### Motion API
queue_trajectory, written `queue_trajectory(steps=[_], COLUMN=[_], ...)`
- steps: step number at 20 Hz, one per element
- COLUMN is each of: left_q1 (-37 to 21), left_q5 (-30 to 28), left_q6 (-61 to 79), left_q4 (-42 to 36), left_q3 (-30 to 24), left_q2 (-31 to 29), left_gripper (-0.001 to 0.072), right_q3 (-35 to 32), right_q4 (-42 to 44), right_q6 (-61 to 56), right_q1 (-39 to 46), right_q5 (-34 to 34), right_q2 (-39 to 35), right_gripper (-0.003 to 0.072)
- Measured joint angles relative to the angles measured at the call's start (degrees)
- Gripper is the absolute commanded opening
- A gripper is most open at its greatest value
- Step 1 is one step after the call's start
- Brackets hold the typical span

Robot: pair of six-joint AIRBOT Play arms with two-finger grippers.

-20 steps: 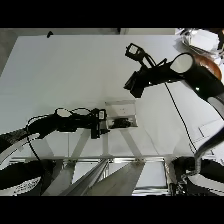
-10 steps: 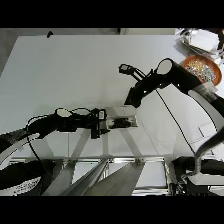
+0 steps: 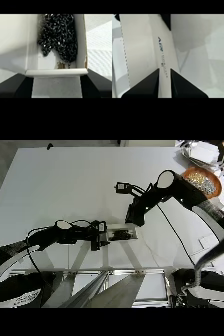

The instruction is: Fold the box and place the chain.

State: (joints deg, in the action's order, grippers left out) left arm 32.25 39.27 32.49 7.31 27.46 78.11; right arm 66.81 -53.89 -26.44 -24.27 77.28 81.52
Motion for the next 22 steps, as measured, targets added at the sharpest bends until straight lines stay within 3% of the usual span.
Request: queue_trajectory(steps=[2, 9, 19, 22], left_q1=[0.0, 0.0, 0.0, 0.0], left_q5=[0.0, 0.0, -0.1, -0.1], left_q6=[0.0, 0.0, -0.1, -0.1], left_q4=[0.0, 0.0, 0.0, -0.1], left_q3=[0.0, 0.0, 0.0, 0.0], left_q2=[0.0, 0.0, 0.0, 0.0], left_gripper=[0.0138, 0.0138, 0.0138, 0.0138], right_q3=[-0.4, -2.9, -7.6, -7.8], right_q4=[-0.1, -0.1, -4.7, -5.8], right_q6=[0.5, 1.2, 1.1, 0.9], right_q1=[-0.8, -4.3, -7.0, -7.3], right_q5=[0.5, 2.0, -7.6, -8.5], right_q2=[-0.2, -1.6, -4.8, -4.9], right_gripper=[0.0309, 0.0307, 0.0299, 0.0252])
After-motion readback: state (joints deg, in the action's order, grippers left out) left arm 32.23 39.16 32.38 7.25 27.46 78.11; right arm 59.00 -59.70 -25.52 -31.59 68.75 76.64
